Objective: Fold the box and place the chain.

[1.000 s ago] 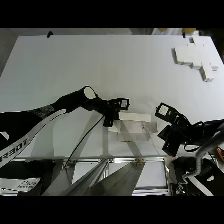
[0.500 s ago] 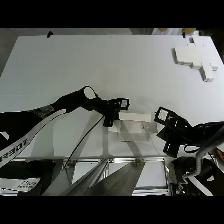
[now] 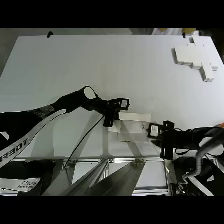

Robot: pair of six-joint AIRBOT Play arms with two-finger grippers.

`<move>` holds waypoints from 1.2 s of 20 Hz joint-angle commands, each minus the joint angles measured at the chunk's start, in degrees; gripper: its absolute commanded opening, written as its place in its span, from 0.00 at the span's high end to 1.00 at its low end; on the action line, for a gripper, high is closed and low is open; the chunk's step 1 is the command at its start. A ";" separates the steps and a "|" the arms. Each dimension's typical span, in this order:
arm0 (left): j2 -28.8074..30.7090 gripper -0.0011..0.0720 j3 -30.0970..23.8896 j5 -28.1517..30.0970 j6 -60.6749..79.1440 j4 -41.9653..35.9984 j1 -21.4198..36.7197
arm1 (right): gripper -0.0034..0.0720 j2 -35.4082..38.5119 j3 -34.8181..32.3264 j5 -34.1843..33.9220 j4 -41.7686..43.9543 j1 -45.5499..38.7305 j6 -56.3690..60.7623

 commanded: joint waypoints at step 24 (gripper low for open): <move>-0.02 0.97 0.07 -0.02 0.00 0.02 -0.02 | 0.06 0.90 -8.79 -23.98 -6.82 3.17 -2.75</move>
